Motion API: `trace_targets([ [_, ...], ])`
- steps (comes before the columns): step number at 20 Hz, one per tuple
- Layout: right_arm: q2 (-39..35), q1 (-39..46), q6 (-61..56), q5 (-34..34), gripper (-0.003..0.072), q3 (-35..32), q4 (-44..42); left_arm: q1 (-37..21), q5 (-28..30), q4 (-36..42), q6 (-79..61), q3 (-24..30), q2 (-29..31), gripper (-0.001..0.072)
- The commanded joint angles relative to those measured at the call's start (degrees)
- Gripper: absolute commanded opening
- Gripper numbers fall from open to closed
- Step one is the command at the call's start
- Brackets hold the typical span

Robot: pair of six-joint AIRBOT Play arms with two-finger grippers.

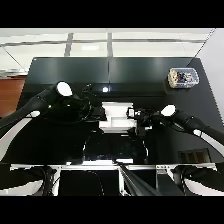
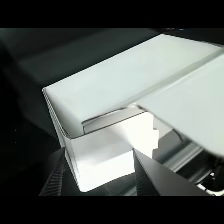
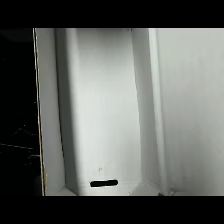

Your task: Fold the box and place the chain.

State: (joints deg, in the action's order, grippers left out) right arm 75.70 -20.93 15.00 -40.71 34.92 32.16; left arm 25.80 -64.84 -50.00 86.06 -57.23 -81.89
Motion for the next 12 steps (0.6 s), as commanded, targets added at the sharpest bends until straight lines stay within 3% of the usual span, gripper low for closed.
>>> trace_targets([
  [1,0.0,0.0,0.0,0.0,0.0223,0.0,0.0,2.9,1.7,-4.1,6.0,-1.3,0.0,0.0489],
  [12,0.0,0.0,0.0,0.0,0.0223,0.0,0.0,8.0,7.0,-12.9,18.8,-1.3,0.0,0.0486],
])
